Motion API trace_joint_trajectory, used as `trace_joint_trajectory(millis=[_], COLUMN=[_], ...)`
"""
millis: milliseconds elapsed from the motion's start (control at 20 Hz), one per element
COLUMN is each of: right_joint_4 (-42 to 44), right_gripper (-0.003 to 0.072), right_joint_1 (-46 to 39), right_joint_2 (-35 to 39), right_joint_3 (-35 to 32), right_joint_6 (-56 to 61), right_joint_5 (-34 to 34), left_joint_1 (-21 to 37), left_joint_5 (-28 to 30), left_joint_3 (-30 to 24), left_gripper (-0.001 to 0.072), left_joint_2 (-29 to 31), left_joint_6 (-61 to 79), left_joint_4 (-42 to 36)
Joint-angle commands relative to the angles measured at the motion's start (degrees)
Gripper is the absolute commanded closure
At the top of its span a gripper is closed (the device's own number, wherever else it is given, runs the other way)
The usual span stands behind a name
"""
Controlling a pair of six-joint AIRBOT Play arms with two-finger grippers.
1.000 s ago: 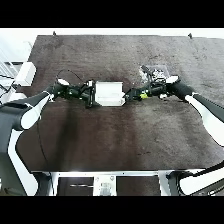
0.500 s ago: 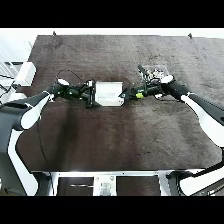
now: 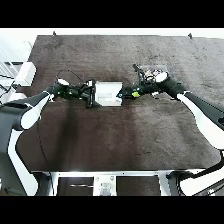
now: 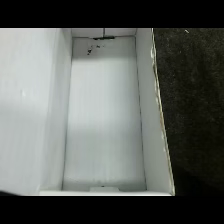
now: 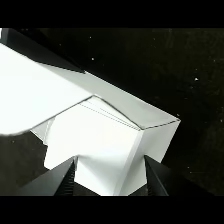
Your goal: Fold the box and place the chain.
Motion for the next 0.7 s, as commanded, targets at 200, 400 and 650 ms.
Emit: trace_joint_trajectory(millis=[200,400,650], right_joint_4=[-9.2,-10.8,-18.4], right_gripper=[0.0175,0.0177,0.0196], right_joint_1=[2.8,3.3,6.2], right_joint_2=[-0.1,-1.3,-5.3], right_joint_3=[2.2,3.3,8.6], right_joint_6=[8.7,12.3,20.3], right_joint_5=[-2.1,-2.2,1.1], left_joint_1=[0.0,0.0,0.0], left_joint_5=[-0.3,-0.3,-0.3], left_joint_3=[0.0,0.0,0.0], left_gripper=[0.0241,0.0241,0.0241], left_joint_2=[0.0,0.0,0.0], left_joint_6=[0.1,0.1,0.1], left_joint_4=[0.0,0.0,0.0])
